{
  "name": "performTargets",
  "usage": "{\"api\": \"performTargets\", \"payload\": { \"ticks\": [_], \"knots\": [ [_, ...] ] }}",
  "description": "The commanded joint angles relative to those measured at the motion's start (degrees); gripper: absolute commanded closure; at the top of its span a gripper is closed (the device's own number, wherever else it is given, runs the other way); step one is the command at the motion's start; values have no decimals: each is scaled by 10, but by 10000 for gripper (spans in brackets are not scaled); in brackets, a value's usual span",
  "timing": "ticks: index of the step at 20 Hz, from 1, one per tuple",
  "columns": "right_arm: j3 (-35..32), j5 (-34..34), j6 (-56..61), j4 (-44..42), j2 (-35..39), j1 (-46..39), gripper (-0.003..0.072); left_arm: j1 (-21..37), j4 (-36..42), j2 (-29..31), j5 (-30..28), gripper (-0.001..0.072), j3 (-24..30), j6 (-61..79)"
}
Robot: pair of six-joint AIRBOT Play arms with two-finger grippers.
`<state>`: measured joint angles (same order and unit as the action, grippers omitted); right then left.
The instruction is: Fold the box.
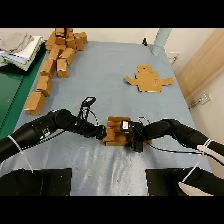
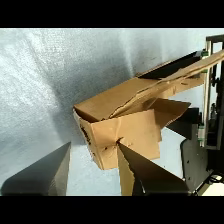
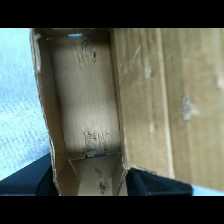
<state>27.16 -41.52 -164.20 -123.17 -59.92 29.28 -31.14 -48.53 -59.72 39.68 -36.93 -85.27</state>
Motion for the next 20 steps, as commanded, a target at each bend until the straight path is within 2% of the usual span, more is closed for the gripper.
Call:
{"api": "performTargets", "payload": {
  "ticks": [1, 5, 10, 16, 20],
  "knots": [
    [0, 0, 0, 0, 0, 0, 226, -3, 29, -16, -1, 267, -3, 9],
    [0, 0, 0, 0, 0, 0, 225, -3, 40, -26, -28, 269, -3, 8],
    [0, 0, 0, 0, 0, 0, 226, -3, 70, -26, -33, 269, -1, 9],
    [0, 0, 0, 0, 0, 0, 225, -1, 7, -26, -9, 268, -1, -3],
    [0, 0, 0, 0, 0, 0, 225, 6, 2, -21, -2, 268, -2, -13]
  ]
}}
